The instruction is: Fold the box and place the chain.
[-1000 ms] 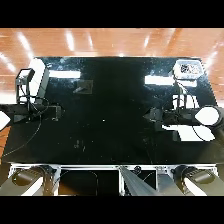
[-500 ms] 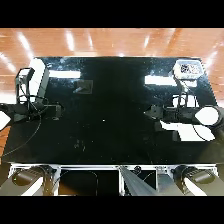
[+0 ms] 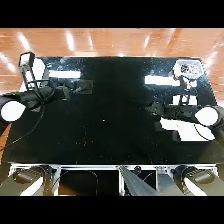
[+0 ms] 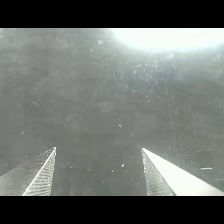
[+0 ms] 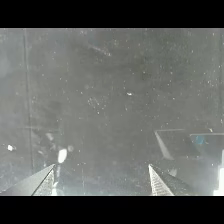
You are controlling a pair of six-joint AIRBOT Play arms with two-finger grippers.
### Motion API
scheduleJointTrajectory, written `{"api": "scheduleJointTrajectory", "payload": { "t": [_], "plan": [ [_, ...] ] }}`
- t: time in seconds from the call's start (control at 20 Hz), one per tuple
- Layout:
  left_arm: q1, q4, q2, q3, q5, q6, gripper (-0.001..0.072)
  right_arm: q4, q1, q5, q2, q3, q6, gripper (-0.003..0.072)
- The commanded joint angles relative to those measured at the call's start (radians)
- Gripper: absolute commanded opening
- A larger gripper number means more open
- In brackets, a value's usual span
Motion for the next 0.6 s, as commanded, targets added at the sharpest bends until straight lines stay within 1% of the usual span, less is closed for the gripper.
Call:
{"api": "scheduleJointTrajectory", "payload": {
  "t": [0.0,0.15,0.25,0.45,0.5,0.55],
  "plan": [
    [-0.001,-0.03,-0.088,0.0,0.051,0.0,0.0618,-0.002,0.0,-0.043,0.0,0.001,0.0,0.0705],
    [-0.001,-0.071,-0.165,0.0,0.027,0.0,0.0618,0.006,0.0,-0.079,0.0,0.001,0.0,0.0704],
    [-0.001,-0.126,-0.208,0.0,0.0,0.0,0.0617,0.004,0.0,-0.084,-0.001,0.001,0.0,0.0703],
    [-0.001,-0.201,-0.275,0.002,-0.005,0.0,0.0618,0.0,-0.022,-0.145,-0.002,0.005,-0.004,0.0705],
    [-0.001,-0.22,-0.283,0.002,-0.008,0.0,0.0618,0.002,-0.058,-0.117,-0.002,0.021,-0.015,0.0705],
    [-0.001,-0.237,-0.285,0.002,-0.011,0.001,0.0618,0.002,-0.111,-0.055,-0.002,0.049,-0.047,0.0706]
  ]
}}
